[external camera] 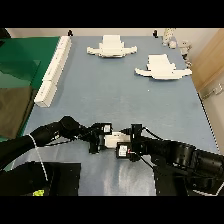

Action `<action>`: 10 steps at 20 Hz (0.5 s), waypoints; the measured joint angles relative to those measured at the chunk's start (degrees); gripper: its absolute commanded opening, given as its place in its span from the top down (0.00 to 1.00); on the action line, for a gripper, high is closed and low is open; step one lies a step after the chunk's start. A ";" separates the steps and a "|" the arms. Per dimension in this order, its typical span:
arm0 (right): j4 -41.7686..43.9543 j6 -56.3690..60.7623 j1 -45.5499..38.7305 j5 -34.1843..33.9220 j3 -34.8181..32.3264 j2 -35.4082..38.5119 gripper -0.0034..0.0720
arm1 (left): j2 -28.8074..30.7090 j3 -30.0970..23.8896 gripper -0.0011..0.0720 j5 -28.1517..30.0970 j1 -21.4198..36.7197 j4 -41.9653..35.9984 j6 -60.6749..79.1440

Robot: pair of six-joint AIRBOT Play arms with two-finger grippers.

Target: Fold the box.

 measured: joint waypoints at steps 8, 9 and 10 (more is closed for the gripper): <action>-1.38 0.04 -0.13 -0.17 0.48 -0.04 0.29 | 0.00 0.00 0.32 0.00 0.00 0.00 0.00; -1.40 0.07 -0.13 -0.26 0.50 -0.04 0.29 | 0.00 0.00 0.32 0.00 0.00 0.00 0.00; -1.40 0.35 -0.11 -0.42 0.50 -0.07 0.30 | 0.00 0.00 0.32 0.00 0.00 0.00 0.00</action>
